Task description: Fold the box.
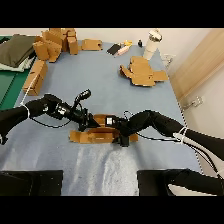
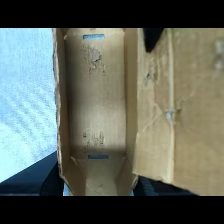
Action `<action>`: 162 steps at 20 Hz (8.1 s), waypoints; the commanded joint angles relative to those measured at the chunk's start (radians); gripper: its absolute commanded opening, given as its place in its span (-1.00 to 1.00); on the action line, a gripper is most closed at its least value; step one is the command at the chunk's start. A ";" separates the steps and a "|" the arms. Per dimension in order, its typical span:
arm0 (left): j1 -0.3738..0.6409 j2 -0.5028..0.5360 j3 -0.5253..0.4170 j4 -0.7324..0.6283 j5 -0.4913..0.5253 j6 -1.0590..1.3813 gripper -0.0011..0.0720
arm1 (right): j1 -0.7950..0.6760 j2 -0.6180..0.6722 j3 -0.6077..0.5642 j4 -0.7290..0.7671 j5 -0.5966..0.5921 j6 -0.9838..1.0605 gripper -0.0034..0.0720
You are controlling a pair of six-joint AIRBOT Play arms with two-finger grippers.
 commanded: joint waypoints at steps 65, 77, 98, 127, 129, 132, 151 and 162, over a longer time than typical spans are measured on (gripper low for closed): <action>0.087 0.020 0.110 0.352 -0.277 -0.724 -0.95 | 0.000 0.000 0.000 -0.002 0.000 0.000 0.21; 0.100 0.367 -0.095 0.267 0.000 -0.408 -0.96 | 0.000 0.000 0.000 -0.002 0.000 0.000 0.21; -0.069 0.417 -0.359 0.265 0.399 0.043 0.94 | 0.000 0.000 0.000 -0.002 0.000 0.000 0.21; -0.227 0.417 -0.359 0.230 0.500 0.112 -0.69 | 0.000 0.000 0.000 -0.002 0.000 0.000 0.21; -0.228 0.417 -0.359 0.201 0.504 0.113 -0.69 | 0.000 0.000 0.000 -0.002 0.000 0.000 0.21; -0.232 0.416 -0.359 0.167 0.513 0.133 -0.69 | 0.000 0.000 0.000 -0.002 0.000 0.000 0.21; -0.237 0.380 -0.359 0.159 0.528 0.127 -0.08 | 0.000 0.000 0.000 -0.002 0.000 0.000 0.21; -0.217 0.790 -0.354 0.944 0.455 -1.216 -0.94 | 0.000 0.000 0.000 -0.002 0.000 0.000 0.21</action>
